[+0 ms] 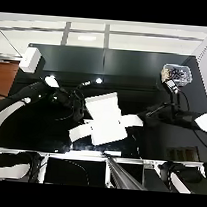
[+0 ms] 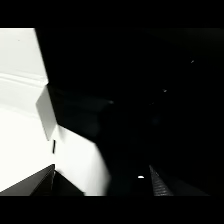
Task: Fold the box and place the chain.
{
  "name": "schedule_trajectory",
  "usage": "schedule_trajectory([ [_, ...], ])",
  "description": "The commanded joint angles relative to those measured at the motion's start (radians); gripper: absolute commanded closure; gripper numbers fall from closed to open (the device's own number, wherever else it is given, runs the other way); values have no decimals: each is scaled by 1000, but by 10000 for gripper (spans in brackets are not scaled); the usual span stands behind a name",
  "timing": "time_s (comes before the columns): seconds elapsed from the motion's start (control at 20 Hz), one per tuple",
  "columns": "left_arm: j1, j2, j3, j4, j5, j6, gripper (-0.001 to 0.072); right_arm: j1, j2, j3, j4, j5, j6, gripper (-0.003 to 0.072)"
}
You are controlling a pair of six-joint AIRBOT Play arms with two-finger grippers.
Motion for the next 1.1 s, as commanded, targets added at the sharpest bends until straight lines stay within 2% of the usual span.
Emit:
schedule_trajectory([
  [0.0,-84,102,-5,121,139,147,686,4,0,60,-63,81,-208,-34],
  [0.2,-144,78,-7,164,224,264,685,128,-1,19,-70,-28,-295,-34],
  [0.4,-143,38,-7,168,230,214,684,219,-1,-69,-69,-128,-410,-34],
  [0.55,-143,31,-7,168,231,204,684,262,-1,-132,-69,-135,-541,-34],
  [0.7,-143,31,-7,168,230,204,684,270,-24,-176,-64,-134,-565,-34],
  [0.9,-143,23,-7,168,225,172,684,282,-97,-179,33,-121,-667,-34],
  [1.05,-144,20,-8,168,224,159,684,354,-129,-179,-6,-137,-700,-34],
])
